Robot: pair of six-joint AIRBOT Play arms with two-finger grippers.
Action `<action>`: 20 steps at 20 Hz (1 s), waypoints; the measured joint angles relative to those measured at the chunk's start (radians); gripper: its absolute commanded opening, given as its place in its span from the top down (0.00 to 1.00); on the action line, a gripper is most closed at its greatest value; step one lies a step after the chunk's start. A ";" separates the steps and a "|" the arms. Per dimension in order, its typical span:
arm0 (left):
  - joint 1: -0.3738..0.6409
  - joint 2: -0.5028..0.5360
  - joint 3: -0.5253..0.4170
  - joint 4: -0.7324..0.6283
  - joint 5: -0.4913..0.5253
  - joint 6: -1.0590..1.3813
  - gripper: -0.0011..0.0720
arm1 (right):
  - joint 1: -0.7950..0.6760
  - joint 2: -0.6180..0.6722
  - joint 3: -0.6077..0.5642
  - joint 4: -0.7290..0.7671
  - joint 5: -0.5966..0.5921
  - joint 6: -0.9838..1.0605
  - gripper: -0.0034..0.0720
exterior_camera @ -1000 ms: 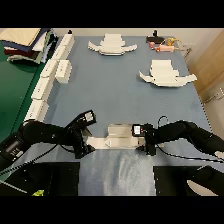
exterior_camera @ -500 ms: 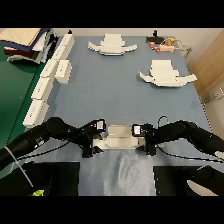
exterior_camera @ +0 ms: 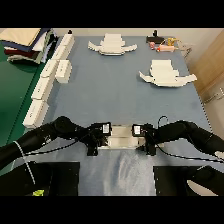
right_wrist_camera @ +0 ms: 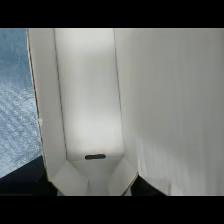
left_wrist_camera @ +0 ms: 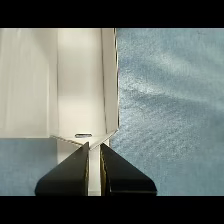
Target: Fold the box.
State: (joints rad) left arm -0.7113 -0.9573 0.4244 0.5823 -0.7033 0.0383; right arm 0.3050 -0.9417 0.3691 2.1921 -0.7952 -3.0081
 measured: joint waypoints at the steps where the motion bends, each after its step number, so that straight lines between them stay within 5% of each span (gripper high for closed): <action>1: -0.013 -0.003 0.001 -0.002 0.013 0.007 0.84 | 0.000 0.000 0.000 0.000 -0.001 0.000 0.26; 13: -0.061 -0.072 0.032 -0.072 0.120 0.030 0.82 | 0.000 0.000 0.000 0.000 -0.001 0.001 0.26; 14: -0.062 -0.074 0.034 -0.077 0.122 0.031 0.65 | 0.000 0.000 0.000 0.000 0.000 0.001 0.26; 15: -0.062 -0.077 0.035 -0.082 0.122 0.033 0.35 | 0.000 0.000 0.000 0.000 0.000 0.001 0.26; 16: -0.062 -0.078 0.036 -0.087 0.119 0.033 0.24 | 0.000 0.000 0.000 0.000 0.000 0.001 0.26; 20: -0.062 -0.082 0.036 -0.116 0.120 0.032 0.24 | 0.000 0.000 0.000 0.000 0.000 0.001 0.26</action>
State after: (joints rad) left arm -0.7734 -1.0393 0.4606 0.4664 -0.5835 0.0708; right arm 0.3050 -0.9417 0.3691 2.1925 -0.7948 -3.0070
